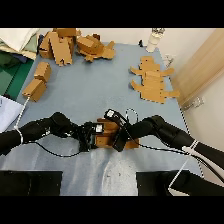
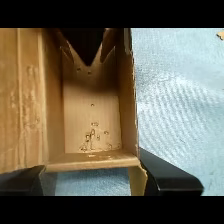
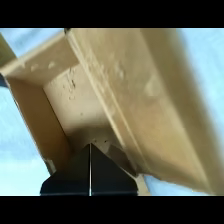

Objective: Fold the box.

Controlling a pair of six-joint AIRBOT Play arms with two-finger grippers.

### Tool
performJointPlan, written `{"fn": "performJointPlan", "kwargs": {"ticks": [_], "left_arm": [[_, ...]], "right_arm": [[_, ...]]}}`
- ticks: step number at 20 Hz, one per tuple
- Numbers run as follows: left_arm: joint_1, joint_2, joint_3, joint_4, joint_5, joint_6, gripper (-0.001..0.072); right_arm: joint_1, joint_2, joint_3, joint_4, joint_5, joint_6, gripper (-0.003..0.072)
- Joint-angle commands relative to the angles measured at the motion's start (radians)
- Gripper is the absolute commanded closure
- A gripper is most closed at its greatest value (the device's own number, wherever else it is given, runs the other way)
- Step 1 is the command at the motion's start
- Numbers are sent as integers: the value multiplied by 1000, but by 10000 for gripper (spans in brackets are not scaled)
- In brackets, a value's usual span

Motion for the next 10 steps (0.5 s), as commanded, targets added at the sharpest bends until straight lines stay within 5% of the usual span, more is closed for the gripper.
{"fn": "performJointPlan", "kwargs": {"ticks": [1,5,10], "left_arm": [[1,0,0,3,0,2,388],[1,0,0,3,0,2,388],[1,0,0,3,0,2,388]], "right_arm": [[-1,14,46,-5,-19,21,682],[-2,78,70,-117,-71,179,683],[-92,286,34,-544,-189,647,684]]}}
